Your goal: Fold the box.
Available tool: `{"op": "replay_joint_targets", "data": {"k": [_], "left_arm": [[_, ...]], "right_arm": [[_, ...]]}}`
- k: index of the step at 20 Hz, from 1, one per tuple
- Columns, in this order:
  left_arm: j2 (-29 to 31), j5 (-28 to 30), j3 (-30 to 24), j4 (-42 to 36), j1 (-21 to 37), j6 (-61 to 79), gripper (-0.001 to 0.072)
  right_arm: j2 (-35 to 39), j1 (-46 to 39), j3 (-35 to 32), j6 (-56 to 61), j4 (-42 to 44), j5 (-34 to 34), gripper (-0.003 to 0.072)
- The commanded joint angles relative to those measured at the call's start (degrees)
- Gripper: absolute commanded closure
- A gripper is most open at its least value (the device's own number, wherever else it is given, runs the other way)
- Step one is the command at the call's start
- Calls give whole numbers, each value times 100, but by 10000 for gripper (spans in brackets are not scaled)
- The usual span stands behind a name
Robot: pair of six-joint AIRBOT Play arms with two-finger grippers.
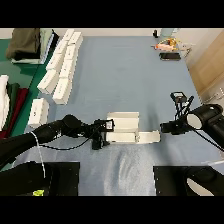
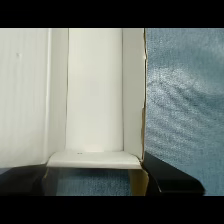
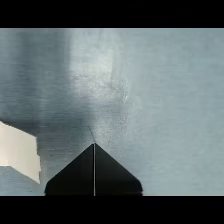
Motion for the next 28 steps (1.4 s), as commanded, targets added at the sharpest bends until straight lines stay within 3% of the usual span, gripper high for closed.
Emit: {"op": "replay_joint_targets", "data": {"k": [1,4,11,15,16,17,18,19,25,28], "left_arm": [[-2,2,4,2,0,2,245],[-2,2,4,2,0,2,244],[-2,0,4,2,-2,2,245],[-2,0,4,2,-2,2,245],[-2,0,4,2,0,2,245],[-2,2,4,2,0,0,245],[-2,0,4,2,-2,2,245],[-2,0,4,2,0,0,245],[-2,0,4,2,0,2,245],[-2,0,4,2,-2,2,245]], "right_arm": [[-608,-356,-280,-494,1362,-450,686],[-833,-356,-297,-1401,2675,-778,686],[-612,-356,-282,-2210,3965,-754,685],[-236,-356,-282,-2376,4186,-741,681],[-151,-356,-282,-2371,4153,-776,654],[-90,-356,-282,-2371,4138,-828,554],[-50,-356,-282,-2367,4140,-868,393],[-48,-356,-278,-2358,4157,-870,350],[-57,-280,-278,-2592,4404,-848,346],[-142,-74,-284,-2614,4393,-876,294]]}}
